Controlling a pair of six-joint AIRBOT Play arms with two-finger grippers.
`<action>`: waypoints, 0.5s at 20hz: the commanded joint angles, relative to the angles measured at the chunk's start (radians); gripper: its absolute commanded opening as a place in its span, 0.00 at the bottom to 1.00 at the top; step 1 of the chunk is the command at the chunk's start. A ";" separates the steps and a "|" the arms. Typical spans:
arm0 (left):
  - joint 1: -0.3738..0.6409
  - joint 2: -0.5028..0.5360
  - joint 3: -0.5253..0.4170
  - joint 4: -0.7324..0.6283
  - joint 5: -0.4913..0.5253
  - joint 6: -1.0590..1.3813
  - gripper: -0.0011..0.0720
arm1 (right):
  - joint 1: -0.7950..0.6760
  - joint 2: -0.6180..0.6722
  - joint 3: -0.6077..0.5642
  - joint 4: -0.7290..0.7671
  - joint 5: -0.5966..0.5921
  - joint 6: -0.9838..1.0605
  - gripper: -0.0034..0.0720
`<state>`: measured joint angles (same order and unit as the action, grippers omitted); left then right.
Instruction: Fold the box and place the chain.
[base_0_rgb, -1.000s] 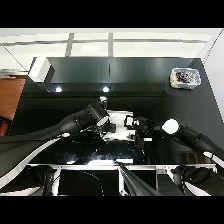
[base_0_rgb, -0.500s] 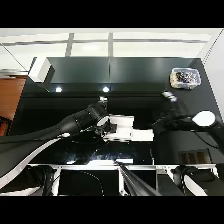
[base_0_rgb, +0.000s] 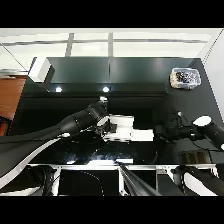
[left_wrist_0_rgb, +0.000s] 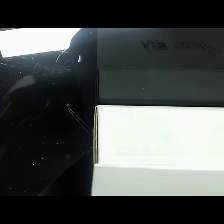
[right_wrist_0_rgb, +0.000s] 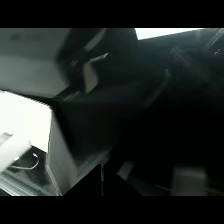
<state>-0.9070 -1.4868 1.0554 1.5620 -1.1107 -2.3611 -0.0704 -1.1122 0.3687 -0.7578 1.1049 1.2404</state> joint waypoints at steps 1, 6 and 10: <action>0.000 0.000 0.000 0.000 0.002 0.000 0.06 | 0.125 -0.061 0.014 0.168 -0.081 -0.106 0.09; 0.000 0.000 0.000 0.000 0.002 0.000 0.05 | 0.135 -0.058 0.156 0.216 0.129 -0.245 0.89; 0.000 0.000 0.000 0.000 0.002 0.000 0.06 | 0.212 -0.058 0.173 0.215 0.100 -0.200 0.88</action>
